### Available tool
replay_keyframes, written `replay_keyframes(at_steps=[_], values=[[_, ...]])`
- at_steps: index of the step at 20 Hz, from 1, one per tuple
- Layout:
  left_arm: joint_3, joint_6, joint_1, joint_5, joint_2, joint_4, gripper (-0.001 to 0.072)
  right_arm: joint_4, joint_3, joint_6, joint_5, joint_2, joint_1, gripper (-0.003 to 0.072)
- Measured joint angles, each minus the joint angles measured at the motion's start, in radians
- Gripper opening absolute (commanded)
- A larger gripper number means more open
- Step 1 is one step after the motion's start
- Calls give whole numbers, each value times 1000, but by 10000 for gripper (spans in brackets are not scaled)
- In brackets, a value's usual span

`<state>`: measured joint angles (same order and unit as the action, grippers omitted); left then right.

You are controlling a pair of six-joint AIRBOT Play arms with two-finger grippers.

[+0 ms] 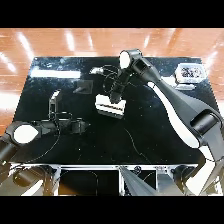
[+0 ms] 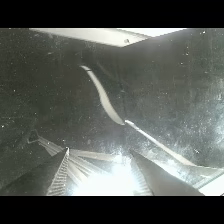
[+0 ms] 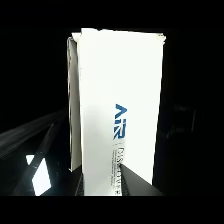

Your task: Fold the box and place the chain.

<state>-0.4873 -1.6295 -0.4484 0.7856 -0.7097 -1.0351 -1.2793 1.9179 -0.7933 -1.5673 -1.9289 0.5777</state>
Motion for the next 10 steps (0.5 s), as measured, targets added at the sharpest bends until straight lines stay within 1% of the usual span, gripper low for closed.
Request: replay_keyframes(at_steps=[10], values=[[0, 0, 0, 0, 0, 0, 490, -4, 0, -8, -20, 0, 3, 216]])
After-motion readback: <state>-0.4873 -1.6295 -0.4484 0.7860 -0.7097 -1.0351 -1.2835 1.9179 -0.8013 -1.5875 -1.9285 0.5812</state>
